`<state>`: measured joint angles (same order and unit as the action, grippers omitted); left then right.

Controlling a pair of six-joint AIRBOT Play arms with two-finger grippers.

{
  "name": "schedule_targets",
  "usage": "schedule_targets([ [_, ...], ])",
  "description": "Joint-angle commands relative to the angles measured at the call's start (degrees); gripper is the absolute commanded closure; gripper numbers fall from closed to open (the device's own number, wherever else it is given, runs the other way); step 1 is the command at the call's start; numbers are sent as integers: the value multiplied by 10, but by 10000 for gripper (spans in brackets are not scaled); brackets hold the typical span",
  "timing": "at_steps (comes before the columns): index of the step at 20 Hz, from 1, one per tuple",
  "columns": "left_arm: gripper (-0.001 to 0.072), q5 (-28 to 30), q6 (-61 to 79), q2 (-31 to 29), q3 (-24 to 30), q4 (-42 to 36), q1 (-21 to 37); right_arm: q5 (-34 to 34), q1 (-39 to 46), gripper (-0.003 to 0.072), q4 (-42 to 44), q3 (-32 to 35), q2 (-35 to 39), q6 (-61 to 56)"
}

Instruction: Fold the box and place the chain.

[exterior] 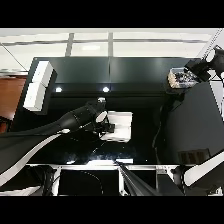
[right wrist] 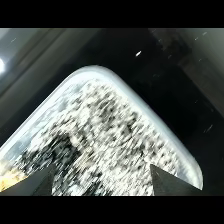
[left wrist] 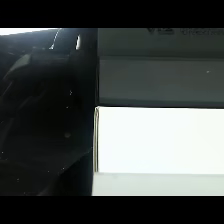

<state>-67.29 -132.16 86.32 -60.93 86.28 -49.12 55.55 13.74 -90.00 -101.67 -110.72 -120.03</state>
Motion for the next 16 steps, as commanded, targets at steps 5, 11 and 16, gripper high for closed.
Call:
schedule_targets([
  [5, 679, -7, 2, 0, 0, 1, 0, -42, 4, 120, 1, -11, -41, -3],
  [11, 679, -7, 2, 0, 0, 2, 0, -2, 6, 629, 32, -12, -35, 42],
  [16, 679, -8, 2, 0, 0, 2, 0, 45, 12, 645, 31, -12, 40, 116],
])
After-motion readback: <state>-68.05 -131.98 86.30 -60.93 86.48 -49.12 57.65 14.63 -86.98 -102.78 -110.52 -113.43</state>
